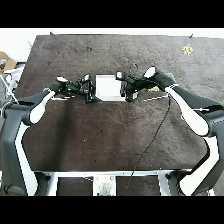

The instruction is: Fold the box and place the chain.

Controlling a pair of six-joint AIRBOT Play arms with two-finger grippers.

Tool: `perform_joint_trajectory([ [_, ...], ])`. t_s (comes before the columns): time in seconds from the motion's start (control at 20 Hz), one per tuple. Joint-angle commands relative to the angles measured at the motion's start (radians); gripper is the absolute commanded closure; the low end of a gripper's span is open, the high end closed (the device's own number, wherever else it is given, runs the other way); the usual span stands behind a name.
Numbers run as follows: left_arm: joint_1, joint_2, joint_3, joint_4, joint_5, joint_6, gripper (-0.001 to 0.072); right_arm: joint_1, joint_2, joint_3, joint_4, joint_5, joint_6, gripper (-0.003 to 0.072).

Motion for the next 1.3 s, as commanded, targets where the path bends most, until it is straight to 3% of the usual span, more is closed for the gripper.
perform_joint_trajectory([
  [0.0,0.000,0.000,0.000,0.000,0.000,0.000,0.0486,-0.029,0.040,0.000,-0.112,0.046,0.253,0.0682],
  [0.35,0.000,0.000,0.000,0.000,0.000,0.000,0.0486,-0.163,0.224,0.000,-0.122,0.093,0.797,0.0681],
  [0.6,0.000,0.000,0.000,0.000,0.000,0.000,0.0486,-0.252,0.167,0.000,-0.120,0.137,1.035,0.0681],
  [1.25,0.000,0.000,0.000,0.000,0.000,0.000,0.0485,-0.177,0.009,-0.110,0.154,0.075,0.966,0.0681],
])
